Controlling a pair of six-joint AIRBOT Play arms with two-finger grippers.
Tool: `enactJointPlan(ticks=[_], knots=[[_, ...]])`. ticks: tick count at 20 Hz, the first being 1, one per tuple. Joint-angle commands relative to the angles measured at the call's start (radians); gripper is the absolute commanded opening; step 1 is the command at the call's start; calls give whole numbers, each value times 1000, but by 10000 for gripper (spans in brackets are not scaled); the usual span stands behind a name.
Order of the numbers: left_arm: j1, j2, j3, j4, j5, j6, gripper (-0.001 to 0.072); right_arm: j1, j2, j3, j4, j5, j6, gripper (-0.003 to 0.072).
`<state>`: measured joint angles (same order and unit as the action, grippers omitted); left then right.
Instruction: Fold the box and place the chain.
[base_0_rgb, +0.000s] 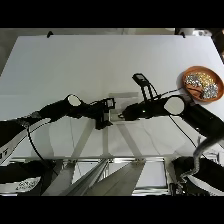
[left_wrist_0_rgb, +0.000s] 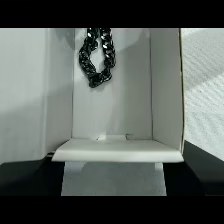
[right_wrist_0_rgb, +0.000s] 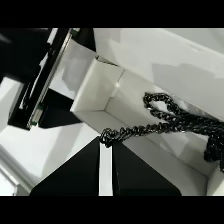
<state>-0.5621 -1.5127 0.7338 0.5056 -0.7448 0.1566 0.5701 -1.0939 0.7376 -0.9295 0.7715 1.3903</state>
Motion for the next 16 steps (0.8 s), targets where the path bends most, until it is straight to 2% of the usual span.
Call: enactJointPlan(ticks=[1, 2, 5, 7, 11, 13, 16], knots=[[0, 1, 0, 0, 0, 0, 10, 2, -58, -16, 126, -56, -116, 241], [0, 1, 0, 0, 0, 0, 10, 2, -65, -16, 146, -55, -129, 303], [0, 1, 0, 0, 0, 0, 10, -6, -60, -12, 150, -38, -135, 302], [0, 1, 0, 0, 0, 0, 10, -60, -39, 2, 151, 17, -141, 302], [0, 1, 0, 0, 0, 0, 10, -328, 64, 8, 106, 158, -143, 292], [0, 1, 0, 0, 0, 0, 10, -518, 90, 8, 45, 136, -129, 244], [0, 0, 0, 0, 0, 0, 10, -739, 69, 8, -135, 38, 58, 244]])
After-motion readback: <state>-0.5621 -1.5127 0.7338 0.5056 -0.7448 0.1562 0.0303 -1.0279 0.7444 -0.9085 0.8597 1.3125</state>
